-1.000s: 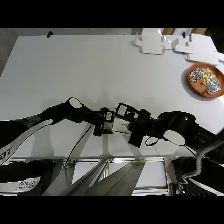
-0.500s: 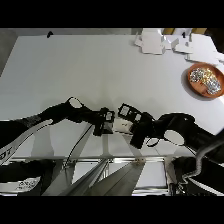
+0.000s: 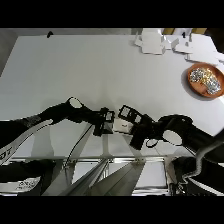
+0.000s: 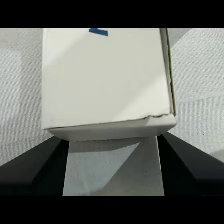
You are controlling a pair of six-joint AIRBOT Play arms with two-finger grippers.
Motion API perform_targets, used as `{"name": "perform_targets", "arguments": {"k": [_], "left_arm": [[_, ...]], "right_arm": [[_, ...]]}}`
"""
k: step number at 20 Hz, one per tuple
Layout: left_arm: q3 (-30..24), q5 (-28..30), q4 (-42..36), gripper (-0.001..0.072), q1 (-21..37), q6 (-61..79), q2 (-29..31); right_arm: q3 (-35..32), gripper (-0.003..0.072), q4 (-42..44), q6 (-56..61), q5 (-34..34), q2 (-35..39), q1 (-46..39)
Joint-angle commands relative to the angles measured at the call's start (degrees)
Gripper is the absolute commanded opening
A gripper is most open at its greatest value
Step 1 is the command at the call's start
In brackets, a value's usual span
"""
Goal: Fold the box and place the chain.
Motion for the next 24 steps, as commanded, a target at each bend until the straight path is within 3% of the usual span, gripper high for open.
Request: {"name": "perform_targets", "arguments": {"k": [1, 15, 19, 24], "left_arm": [[0.04, 0.00, -0.02, 0.0210, 0.02, -0.04, 0.00], [0.04, 0.00, -0.02, 0.0210, 0.02, -0.04, 0.00], [0.04, 0.00, -0.02, 0.0210, 0.02, -0.04, 0.00], [0.04, -0.02, 0.00, 0.0210, 0.02, -0.04, 0.00]], "right_arm": [[-0.85, 0.0022, 1.29, 0.00, -0.28, -1.31, 0.04], [1.14, 0.0022, 2.05, 1.73, 0.48, -1.95, -0.85], [5.66, 0.0022, 1.99, 3.23, 5.11, 3.02, -7.76], [5.99, 0.0023, -0.02, 3.21, 14.51, 8.48, -18.25]]}}
